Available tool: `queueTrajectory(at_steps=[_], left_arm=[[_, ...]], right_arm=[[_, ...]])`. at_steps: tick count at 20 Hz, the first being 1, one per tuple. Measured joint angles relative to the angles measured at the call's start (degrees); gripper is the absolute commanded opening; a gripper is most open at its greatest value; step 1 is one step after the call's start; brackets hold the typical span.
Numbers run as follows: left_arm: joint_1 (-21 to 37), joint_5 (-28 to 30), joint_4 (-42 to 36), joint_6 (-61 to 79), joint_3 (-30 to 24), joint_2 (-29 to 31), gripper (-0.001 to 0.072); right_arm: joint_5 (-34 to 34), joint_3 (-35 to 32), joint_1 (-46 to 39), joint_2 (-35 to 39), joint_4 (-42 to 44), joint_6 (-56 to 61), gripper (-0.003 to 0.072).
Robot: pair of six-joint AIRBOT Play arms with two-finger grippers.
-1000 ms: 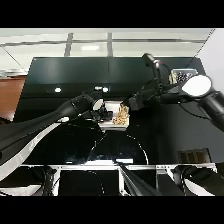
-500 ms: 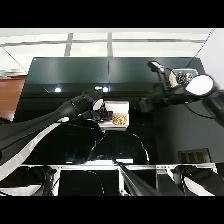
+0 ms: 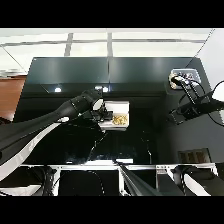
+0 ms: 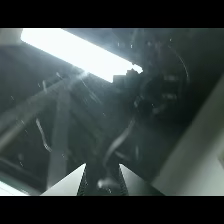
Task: Fold the box and place the chain.
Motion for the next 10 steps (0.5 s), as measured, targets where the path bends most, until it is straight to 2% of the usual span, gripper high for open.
queueTrajectory(at_steps=[1,2,3,4,7,10], left_arm=[[0.0,0.0,0.0,0.0,0.1,0.0,0.0047],[0.0,0.0,0.1,0.0,0.2,0.0,0.0199],[0.0,-0.5,0.2,0.0,0.5,0.0,0.0446],[0.0,-0.8,0.2,-0.2,0.8,0.1,0.0574],[-0.7,-0.8,1.3,-0.7,1.4,2.0,0.0576],[-1.6,-1.0,4.0,1.8,1.3,6.8,0.0576]], right_arm=[[-1.1,-0.5,-0.3,0.1,1.4,-0.6,0.0255],[-2.1,-0.8,-0.5,0.2,2.5,-1.2,0.0254],[-2.7,-1.2,-0.6,0.3,3.3,-1.7,0.0254],[-3.3,-1.4,-0.7,0.3,4.0,-2.0,0.0254],[-4.3,-1.9,-0.9,0.4,5.2,-2.8,0.0254],[-4.9,-2.1,-1.0,0.4,5.8,-3.3,0.0254]])
